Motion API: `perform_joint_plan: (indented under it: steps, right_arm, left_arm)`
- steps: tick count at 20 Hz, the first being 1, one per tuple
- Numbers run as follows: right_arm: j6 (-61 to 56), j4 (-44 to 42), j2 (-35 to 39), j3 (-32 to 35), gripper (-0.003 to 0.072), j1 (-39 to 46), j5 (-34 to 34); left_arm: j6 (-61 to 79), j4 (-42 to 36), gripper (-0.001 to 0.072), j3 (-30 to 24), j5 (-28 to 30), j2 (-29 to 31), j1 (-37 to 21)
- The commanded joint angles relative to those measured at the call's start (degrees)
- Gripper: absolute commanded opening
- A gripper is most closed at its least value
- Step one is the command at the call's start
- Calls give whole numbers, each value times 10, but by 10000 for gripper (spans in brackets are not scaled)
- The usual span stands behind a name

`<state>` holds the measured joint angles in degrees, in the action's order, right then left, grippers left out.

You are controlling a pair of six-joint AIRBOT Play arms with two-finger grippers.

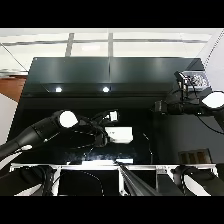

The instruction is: Fold the box and place the chain.

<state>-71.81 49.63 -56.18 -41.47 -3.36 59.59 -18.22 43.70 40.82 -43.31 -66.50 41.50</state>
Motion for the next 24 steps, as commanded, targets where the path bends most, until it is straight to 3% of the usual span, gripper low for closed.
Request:
perform_joint_plan:
  steps: [1, 17, 22, 24]
  right_arm:
    - [0, 0, 0, 0, 39, 0, 2]
    - [0, 0, 0, 0, 39, 0, 2]
    - [0, 0, 0, 0, 39, 0, 2]
    - [0, 0, 0, 0, 39, 0, 2]
  left_arm:
    - [-1, 8, 713, 3, 12, -12, 10]
    - [0, 10, 713, 4, 16, -35, 18]
    - [-1, 35, 714, 4, 84, -52, 49]
    - [-2, 37, 714, 4, 86, -64, 59]
